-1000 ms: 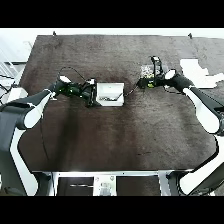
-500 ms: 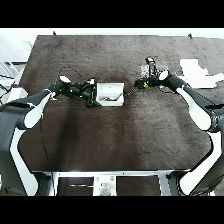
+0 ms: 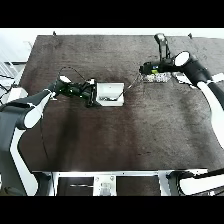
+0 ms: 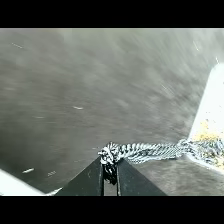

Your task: Fold the box and place the chain.

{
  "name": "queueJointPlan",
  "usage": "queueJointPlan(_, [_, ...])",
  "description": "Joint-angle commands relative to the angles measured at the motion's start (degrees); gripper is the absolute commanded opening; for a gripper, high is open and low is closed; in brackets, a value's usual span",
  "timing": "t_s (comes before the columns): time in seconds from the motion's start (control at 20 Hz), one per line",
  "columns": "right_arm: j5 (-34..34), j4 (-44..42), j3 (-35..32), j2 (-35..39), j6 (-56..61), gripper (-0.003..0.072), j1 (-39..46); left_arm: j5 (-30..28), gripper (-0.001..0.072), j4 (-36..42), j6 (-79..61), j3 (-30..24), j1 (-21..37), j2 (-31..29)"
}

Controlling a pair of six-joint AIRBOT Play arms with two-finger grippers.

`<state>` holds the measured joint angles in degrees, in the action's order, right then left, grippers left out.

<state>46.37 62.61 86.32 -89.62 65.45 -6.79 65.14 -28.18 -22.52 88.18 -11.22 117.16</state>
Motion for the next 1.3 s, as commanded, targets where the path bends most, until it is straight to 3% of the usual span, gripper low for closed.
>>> queueJointPlan(0.0, [2.86,1.16,0.00,7.72,-0.09,0.0006,-2.47,0.00,0.0362,0.00,0.00,0.02,0.04,-0.04])
queueJointPlan(0.25, [5.38,3.34,-0.07,12.39,-0.04,0.0005,-7.28,0.00,0.0362,-0.02,0.00,0.02,0.04,-0.04])
queueJointPlan(0.55, [8.09,4.52,-0.63,12.90,0.37,0.0005,-8.85,0.00,0.0362,-0.02,0.00,0.02,0.04,-0.04])
queueJointPlan(1.25, [6.71,3.89,0.04,19.80,0.31,0.0006,-13.66,0.00,0.0362,0.00,0.00,0.02,0.02,-0.04])
